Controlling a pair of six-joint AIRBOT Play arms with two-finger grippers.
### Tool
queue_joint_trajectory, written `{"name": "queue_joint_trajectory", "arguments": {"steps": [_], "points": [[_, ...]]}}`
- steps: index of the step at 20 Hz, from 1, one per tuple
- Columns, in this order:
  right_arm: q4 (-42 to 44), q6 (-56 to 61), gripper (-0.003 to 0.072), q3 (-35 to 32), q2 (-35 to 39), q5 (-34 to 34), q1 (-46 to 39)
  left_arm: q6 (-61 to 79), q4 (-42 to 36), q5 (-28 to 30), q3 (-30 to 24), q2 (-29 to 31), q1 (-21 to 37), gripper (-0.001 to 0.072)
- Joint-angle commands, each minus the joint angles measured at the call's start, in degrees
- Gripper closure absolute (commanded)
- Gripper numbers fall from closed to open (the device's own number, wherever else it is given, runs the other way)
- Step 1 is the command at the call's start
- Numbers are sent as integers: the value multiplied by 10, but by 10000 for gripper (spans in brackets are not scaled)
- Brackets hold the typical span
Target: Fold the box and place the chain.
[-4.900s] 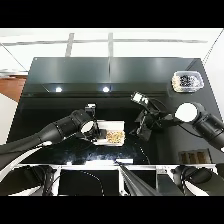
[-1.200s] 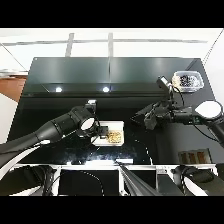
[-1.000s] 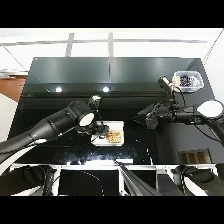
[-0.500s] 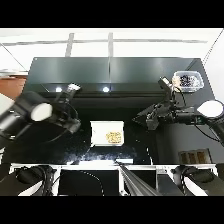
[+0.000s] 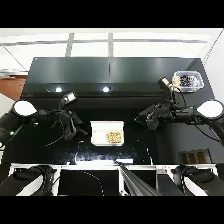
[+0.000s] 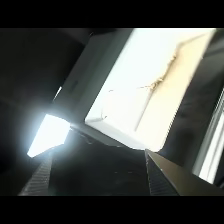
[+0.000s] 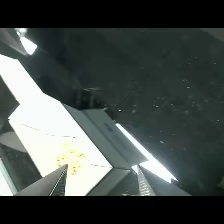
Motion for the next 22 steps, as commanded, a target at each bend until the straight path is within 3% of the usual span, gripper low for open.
{"name": "queue_joint_trajectory", "arguments": {"steps": [1,4,8,16,22], "points": [[-20,0,164,0,0,-16,0,158,2,-2,-7,-40,-34,-7],[-20,0,164,0,0,-16,0,155,82,-5,-7,-68,-57,-6],[-20,0,166,0,0,-14,0,156,72,3,-16,-72,-64,-2],[-21,0,166,0,0,-32,0,165,16,117,-40,-73,-124,-1],[-21,0,166,0,0,-28,0,207,-22,118,-41,-78,-124,-1]]}}
